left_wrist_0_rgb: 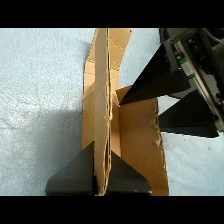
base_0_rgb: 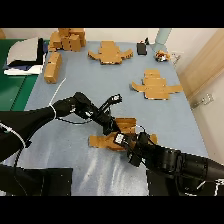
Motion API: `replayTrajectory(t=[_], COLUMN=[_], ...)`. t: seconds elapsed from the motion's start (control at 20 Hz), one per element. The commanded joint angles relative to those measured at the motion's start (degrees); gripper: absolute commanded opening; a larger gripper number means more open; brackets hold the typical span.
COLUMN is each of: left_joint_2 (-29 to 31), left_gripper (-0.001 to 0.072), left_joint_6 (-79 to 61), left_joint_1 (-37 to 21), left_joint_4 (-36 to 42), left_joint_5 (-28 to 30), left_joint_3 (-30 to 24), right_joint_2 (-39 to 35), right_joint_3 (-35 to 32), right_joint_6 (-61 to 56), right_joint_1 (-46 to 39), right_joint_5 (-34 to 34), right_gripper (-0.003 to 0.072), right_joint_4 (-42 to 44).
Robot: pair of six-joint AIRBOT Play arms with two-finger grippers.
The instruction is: Fold the box.
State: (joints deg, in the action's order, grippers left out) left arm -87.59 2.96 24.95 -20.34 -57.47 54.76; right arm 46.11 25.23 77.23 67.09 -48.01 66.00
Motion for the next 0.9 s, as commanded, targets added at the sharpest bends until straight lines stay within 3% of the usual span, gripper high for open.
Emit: replayTrajectory(t=[0.0,0.65,0.85], left_joint_2=[-0.04,-0.04,-0.04], left_gripper=[0.0015,0.0015,0.0015], left_joint_6=[-0.02,-0.02,-0.02], left_joint_1=[-0.02,-0.02,-0.02], left_joint_4=[-0.02,-0.02,-0.02], left_joint_5=[0.02,0.02,0.02], left_joint_3=[0.04,0.04,0.07], right_joint_2=[-0.13,-12.57,-11.76], right_joint_3=[0.26,-4.72,-4.76], right_joint_6=[-1.11,12.11,33.20], right_joint_1=[0.00,-10.91,-21.00], right_joint_5=[-0.59,4.90,8.74], right_gripper=[0.0720,0.0720,0.0720], right_joint_4=[-0.94,2.69,18.32])
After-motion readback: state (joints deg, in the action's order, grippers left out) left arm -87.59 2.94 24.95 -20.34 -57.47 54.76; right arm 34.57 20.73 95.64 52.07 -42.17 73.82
